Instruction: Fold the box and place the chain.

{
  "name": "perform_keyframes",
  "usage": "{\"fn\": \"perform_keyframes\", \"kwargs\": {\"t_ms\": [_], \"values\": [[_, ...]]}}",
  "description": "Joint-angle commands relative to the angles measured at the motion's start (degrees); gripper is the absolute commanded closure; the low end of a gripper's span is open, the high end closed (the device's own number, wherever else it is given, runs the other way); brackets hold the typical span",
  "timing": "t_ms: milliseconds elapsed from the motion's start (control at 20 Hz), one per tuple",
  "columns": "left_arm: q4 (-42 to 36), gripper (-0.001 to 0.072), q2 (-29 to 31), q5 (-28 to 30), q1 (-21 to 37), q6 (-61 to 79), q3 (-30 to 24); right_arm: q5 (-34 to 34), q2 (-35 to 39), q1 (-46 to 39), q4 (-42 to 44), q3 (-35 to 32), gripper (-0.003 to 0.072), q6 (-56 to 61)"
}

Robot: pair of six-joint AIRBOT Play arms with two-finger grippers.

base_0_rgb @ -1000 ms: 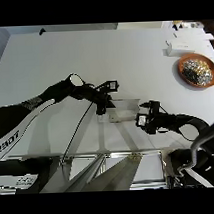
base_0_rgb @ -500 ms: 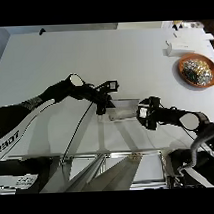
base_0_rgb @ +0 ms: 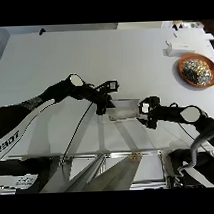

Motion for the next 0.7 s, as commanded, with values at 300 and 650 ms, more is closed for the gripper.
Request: {"fn": "perform_keyframes", "kwargs": {"t_ms": [300,650], "values": [[0.0,0.0697,0.0,0.02,0.0,0.02,0.02,1.31,-3.85,-3.39,8.07,0.17,-0.0008,-7.74],[0.0,0.0697,0.0,0.02,0.0,0.02,0.02,6.56,-7.43,-6.08,12.22,0.28,-0.0011,-16.59]]}}
